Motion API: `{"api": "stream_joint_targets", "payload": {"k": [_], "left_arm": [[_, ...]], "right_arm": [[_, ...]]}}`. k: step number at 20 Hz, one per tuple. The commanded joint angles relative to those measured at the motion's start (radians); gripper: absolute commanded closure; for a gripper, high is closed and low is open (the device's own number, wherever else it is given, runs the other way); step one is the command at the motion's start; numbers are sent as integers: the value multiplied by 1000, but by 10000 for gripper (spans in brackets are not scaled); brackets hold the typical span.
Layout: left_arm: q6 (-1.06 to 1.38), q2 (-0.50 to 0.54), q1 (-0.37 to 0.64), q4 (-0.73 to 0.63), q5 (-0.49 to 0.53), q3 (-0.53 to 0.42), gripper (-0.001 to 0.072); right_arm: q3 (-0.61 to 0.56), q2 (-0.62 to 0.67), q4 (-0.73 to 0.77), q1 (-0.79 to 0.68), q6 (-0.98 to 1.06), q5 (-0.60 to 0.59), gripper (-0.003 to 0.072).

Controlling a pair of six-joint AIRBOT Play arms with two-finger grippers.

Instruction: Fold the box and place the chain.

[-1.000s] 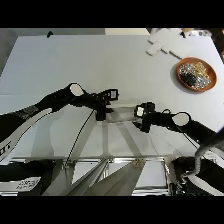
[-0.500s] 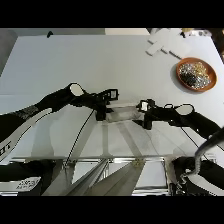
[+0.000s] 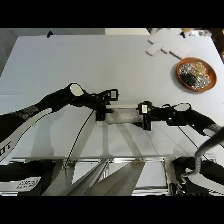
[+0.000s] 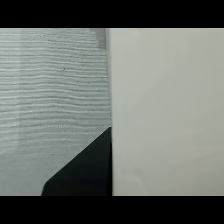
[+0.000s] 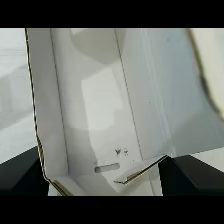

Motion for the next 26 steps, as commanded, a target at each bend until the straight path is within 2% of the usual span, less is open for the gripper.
{"api": "stream_joint_targets", "payload": {"k": [1,11,18,26], "left_arm": [[0,0,-1,0,2,0,699],[0,0,-1,0,2,0,699],[-1,0,-1,0,2,0,699],[0,0,-1,0,2,0,699]], "right_arm": [[42,-50,17,-5,-21,66,39],[61,-119,3,-5,-19,93,50],[61,-119,-90,-70,21,102,50],[61,-118,-13,-40,-43,102,74]]}}
